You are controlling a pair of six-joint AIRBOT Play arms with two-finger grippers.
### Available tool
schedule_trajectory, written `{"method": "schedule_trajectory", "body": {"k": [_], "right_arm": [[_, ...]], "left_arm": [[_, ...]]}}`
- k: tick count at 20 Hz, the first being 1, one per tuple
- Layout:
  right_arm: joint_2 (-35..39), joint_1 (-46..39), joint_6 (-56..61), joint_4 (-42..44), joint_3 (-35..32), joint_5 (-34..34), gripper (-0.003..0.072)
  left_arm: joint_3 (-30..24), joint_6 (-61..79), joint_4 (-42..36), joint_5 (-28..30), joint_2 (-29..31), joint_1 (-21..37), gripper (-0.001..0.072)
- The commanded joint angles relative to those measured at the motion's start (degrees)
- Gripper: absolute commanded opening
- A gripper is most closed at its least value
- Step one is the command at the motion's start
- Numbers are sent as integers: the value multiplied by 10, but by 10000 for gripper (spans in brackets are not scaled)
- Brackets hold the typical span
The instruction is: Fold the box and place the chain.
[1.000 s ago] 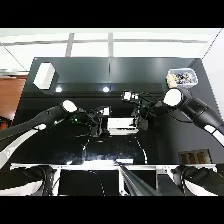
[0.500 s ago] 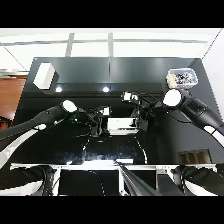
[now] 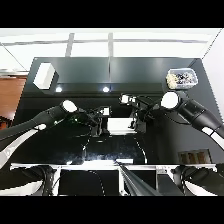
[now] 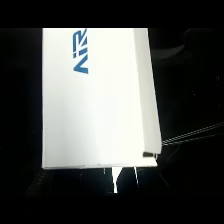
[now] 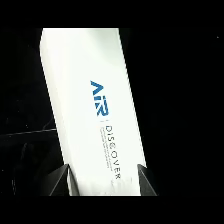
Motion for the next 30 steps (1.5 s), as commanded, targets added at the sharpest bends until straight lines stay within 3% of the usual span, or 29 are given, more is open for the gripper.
{"method": "schedule_trajectory", "body": {"k": [1,21,22,23,24,30], "right_arm": [[0,0,4,0,0,-2,492],[0,0,12,0,0,-14,490],[0,0,14,0,0,-14,478],[0,0,15,0,0,-11,357],[0,0,15,0,0,-10,326],[0,1,18,0,0,19,327]], "left_arm": [[0,0,0,0,0,0,479],[0,0,0,0,0,0,479],[0,0,0,0,0,0,479],[0,0,0,0,0,0,479],[0,0,0,0,0,0,479],[0,0,0,0,0,0,479]]}}
